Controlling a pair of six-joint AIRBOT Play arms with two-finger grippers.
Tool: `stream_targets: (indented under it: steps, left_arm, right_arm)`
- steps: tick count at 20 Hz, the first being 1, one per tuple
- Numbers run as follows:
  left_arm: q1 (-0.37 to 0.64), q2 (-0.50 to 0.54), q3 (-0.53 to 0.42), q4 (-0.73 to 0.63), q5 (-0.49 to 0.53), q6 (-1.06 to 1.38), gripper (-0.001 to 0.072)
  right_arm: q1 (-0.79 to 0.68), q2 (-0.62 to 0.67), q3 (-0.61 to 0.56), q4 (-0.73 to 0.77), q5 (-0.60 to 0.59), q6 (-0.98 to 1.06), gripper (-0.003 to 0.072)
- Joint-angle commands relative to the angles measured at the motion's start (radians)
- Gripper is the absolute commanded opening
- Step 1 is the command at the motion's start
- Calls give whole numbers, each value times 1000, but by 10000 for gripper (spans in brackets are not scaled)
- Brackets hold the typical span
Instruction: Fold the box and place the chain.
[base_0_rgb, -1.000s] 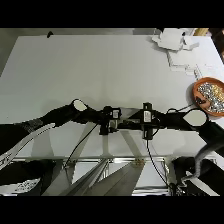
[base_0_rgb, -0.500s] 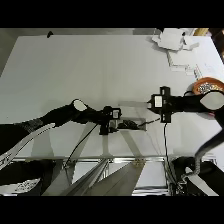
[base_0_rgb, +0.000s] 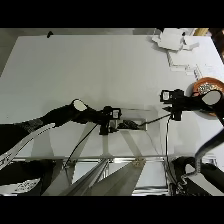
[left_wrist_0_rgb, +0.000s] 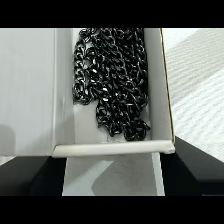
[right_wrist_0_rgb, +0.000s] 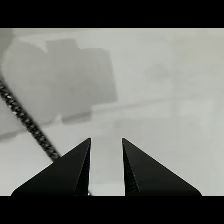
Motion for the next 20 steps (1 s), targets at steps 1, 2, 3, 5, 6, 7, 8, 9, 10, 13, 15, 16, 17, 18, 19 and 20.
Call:
stream_targets:
  steps: [1, 2, 3, 5, 6, 7, 8, 9, 10, 13, 15, 16, 17, 18, 19, 20]
  left_arm:
    - [1, 0, 0, 0, 0, 0, 254]
    - [1, 0, 0, 0, 0, 0, 254]
    - [1, 0, 0, 0, 0, 0, 254]
    - [1, 0, 0, 0, 0, 0, 254]
    - [1, 0, 0, 0, 0, 0, 254]
    - [1, 0, 0, 0, 0, 0, 254]
    - [1, 0, 0, 0, 0, 0, 254]
    - [1, 0, 0, 0, 0, 0, 254]
    - [1, 0, 0, 0, 0, 0, 254]
    - [1, 0, 0, 0, 0, 0, 254]
    - [1, 0, 0, 0, 0, 0, 254]
    - [1, 0, 0, 0, 0, 0, 254]
    - [1, 0, 0, 0, 0, 0, 254]
    - [1, 0, 0, 0, 0, 0, 254]
    - [1, 0, 0, 0, 0, 0, 254]
    - [1, 0, 0, 0, 0, 0, 254]
  right_arm:
    - [-7, -52, -31, -19, -11, -66, 226]
    - [-7, -54, -38, -18, -10, -87, 227]
    - [-7, -54, -42, -15, -7, -99, 238]
    - [-7, -55, -45, 1, -6, -104, 318]
    - [-7, -55, -45, 8, -2, -104, 318]
    - [-7, -55, -45, 8, 5, -104, 318]
    - [-7, -56, -45, 6, 14, -104, 318]
    - [-7, -60, -45, 6, 18, -104, 317]
    - [-7, -63, -47, 6, 19, -105, 317]
    - [-7, -76, -56, 3, 21, -129, 316]
    - [-7, -89, -60, -3, 21, -129, 313]
    - [-7, -93, -60, -5, 23, -129, 308]
    - [-7, -94, -60, -8, 25, -129, 290]
    - [-7, -95, -60, -8, 26, -129, 290]
    - [-7, -95, -61, -8, 29, -130, 288]
    - [-7, -95, -61, -9, 32, -130, 283]
